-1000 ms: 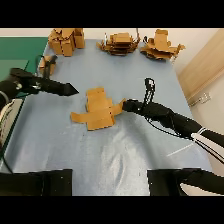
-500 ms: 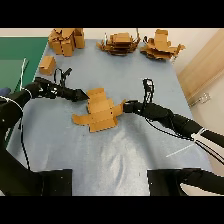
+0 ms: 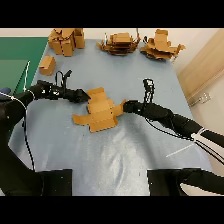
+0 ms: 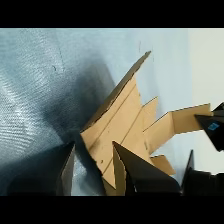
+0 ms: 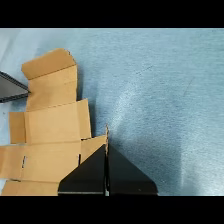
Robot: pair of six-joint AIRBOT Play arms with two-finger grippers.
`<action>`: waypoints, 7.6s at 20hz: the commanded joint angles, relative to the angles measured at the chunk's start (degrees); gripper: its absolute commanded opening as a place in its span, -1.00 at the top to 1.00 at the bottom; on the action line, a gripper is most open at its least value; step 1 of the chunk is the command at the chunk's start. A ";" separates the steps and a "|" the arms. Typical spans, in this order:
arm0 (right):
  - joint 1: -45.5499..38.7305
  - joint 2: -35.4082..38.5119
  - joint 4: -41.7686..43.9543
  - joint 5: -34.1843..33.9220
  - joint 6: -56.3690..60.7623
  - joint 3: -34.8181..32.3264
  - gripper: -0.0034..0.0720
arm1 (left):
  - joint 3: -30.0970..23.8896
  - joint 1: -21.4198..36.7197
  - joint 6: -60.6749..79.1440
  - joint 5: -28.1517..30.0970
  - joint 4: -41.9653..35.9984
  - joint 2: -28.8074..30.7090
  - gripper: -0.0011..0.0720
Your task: Fold the box.
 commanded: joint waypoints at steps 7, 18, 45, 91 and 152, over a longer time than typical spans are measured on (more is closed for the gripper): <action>0.07 -0.02 0.09 -0.94 0.98 -0.02 0.90 | 2.38 -0.72 6.08 -10.71 -9.94 -5.73 -0.03; 0.04 -0.02 0.26 -0.92 1.20 -0.02 0.90 | 3.10 -0.81 8.02 -12.83 -6.43 -5.73 -0.02; -2.49 12.04 -50.71 -30.99 17.66 1.49 0.47 | 20.61 -7.13 32.15 -17.51 8.46 -0.24 0.94; 13.75 -4.15 -42.95 -1.03 -22.05 3.43 -0.36 | -3.67 -7.02 57.37 -7.30 5.07 12.17 0.92; 9.75 -17.05 -25.35 -18.69 -25.73 17.73 -0.64 | -3.19 -4.52 50.90 -6.71 7.48 12.33 -0.66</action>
